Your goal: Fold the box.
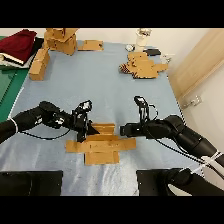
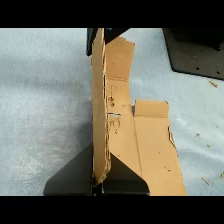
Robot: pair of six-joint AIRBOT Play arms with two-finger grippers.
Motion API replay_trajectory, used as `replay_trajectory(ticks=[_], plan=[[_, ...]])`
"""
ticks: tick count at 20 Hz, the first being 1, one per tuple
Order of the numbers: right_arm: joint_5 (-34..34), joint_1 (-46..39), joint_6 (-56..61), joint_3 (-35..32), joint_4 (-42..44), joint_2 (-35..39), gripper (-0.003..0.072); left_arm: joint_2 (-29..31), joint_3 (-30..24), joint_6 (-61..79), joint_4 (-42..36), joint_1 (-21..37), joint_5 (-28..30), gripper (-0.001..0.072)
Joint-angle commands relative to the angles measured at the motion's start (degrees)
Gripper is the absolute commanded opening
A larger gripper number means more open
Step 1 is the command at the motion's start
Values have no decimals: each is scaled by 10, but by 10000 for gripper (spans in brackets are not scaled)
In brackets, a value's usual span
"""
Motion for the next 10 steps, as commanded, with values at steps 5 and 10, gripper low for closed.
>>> replay_trajectory(ticks=[5, 10], plan=[[3, 0, 0, 0, -10, 0, 3, 0, -7, -13, 10, 0, -23, 11], [4, 0, 0, 0, -17, 0, 3, 0, -11, -14, 9, 0, -23, 12]])
